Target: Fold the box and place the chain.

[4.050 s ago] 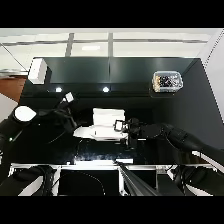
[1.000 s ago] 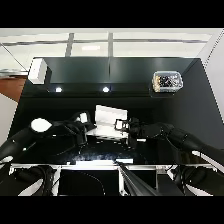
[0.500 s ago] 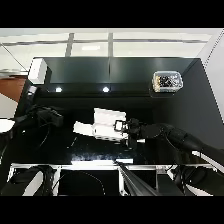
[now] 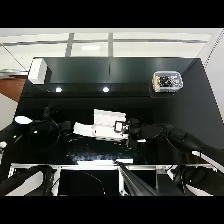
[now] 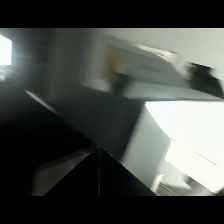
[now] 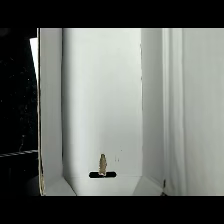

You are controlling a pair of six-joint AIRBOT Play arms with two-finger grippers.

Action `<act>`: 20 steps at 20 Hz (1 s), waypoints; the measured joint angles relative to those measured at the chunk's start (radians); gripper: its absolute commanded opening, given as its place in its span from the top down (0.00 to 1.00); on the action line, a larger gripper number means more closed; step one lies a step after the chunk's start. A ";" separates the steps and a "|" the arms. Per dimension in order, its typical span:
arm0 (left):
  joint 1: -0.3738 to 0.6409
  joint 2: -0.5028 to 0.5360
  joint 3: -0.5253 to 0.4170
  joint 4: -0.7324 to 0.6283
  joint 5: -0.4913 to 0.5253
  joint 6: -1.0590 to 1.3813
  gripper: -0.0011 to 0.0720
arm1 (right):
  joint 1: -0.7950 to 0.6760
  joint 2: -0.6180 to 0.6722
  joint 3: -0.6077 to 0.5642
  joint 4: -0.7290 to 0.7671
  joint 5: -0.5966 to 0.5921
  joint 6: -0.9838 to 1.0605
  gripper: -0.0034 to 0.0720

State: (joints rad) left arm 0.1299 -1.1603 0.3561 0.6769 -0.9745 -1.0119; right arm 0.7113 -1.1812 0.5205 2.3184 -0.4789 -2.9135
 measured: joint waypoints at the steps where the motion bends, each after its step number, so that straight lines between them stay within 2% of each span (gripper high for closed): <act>1: -0.007 -0.029 0.001 -0.021 -0.008 0.020 0.94 | 0.000 0.000 0.000 0.000 -0.001 -0.001 0.33; 2: -0.012 -0.049 0.003 -0.040 -0.014 0.039 0.83 | 0.000 0.000 0.000 0.000 -0.001 -0.001 0.33; 4: -0.021 -0.075 0.014 -0.066 -0.038 0.072 0.49 | 0.000 0.000 0.000 -0.001 -0.003 -0.002 0.33; 6: -0.030 -0.088 0.030 -0.076 -0.064 0.101 0.27 | 0.000 0.000 0.000 -0.001 -0.004 -0.003 0.33; 7: -0.038 -0.092 0.039 -0.077 -0.069 0.114 0.10 | 0.000 0.000 0.000 -0.001 -0.004 -0.004 0.33; 8: -0.050 -0.095 0.049 -0.076 -0.075 0.123 0.01 | 0.000 0.000 0.000 -0.001 -0.004 -0.004 0.33; 15: -0.191 -0.104 0.146 -0.064 -0.084 0.146 0.01 | 0.000 0.000 0.000 -0.001 -0.004 -0.002 0.33; 20: -0.232 -0.103 0.204 -0.045 -0.109 0.113 0.01 | 0.000 0.000 0.000 -0.001 -0.004 -0.001 0.33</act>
State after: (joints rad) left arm -0.1020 -1.2629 0.5598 0.6323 -1.0836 -0.8986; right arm 0.7113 -1.1812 0.5205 2.3177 -0.4831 -2.9143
